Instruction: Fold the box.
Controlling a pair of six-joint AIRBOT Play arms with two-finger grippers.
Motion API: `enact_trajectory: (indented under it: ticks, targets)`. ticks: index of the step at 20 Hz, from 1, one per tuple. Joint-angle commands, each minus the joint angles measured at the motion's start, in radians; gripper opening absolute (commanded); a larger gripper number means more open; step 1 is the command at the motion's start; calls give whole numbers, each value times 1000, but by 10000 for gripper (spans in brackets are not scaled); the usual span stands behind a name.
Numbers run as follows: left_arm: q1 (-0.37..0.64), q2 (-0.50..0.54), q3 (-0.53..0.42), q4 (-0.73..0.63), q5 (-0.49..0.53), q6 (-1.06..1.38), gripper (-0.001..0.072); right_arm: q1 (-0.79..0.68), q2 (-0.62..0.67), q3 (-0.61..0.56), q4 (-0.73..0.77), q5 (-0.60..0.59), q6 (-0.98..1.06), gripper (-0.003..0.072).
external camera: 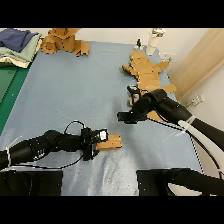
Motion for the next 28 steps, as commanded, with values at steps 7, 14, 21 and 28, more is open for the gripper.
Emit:
enact_trajectory:
  ticks: [7,14,21,28]
  targets:
    - [19,28,36,61,47,-256,514,-26,-61,40,-49,31,50,3]
    - [393,98,222,541,198,-951,514,-58,-61,40,-60,42,50,2]
    - [949,-195,485,542,170,-938,515,-58,-61,40,-60,42,50,3]
    - [1041,-631,975,520,176,-939,514,-58,-61,40,-58,42,51,2]
